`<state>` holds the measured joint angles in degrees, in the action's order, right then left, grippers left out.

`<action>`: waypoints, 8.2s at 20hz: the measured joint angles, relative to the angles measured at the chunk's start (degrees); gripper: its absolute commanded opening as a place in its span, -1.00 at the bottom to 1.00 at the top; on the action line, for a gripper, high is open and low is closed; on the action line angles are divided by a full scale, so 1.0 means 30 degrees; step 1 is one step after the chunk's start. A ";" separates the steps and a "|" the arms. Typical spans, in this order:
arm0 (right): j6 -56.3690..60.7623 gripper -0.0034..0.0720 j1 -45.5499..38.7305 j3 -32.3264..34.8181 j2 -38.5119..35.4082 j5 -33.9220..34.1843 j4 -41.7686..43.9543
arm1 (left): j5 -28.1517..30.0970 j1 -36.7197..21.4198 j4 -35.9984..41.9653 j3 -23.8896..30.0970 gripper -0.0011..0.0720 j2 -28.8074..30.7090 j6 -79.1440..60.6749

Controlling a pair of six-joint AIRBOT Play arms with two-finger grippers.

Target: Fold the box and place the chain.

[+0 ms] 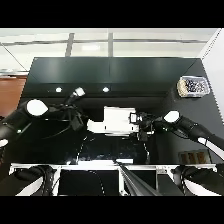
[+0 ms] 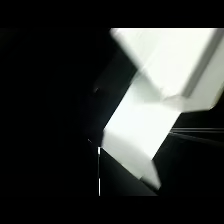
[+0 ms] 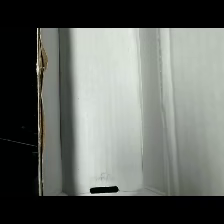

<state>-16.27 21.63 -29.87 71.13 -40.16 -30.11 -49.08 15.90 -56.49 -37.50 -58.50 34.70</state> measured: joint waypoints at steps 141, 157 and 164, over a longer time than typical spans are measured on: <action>1.2684 -0.87 -0.0670 -0.0597 -0.1800 -0.1013 0.1035 | -0.3789 1.0149 -1.0280 -0.8291 -0.90 -0.9340 3.1037; 2.8006 -0.87 -0.8896 0.2703 -0.2637 -0.6164 -0.1166 | -0.3861 1.0149 -1.0287 -0.8291 -0.90 -0.9340 3.1044; 2.5696 0.53 -0.6033 0.0517 -0.0342 -0.6324 0.1260 | -0.3869 1.0149 -1.0302 -0.8291 -0.90 -0.9340 3.1044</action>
<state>60.82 3.53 -28.32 70.11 -59.13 -26.33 -60.69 46.35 -87.39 -62.37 -86.52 127.83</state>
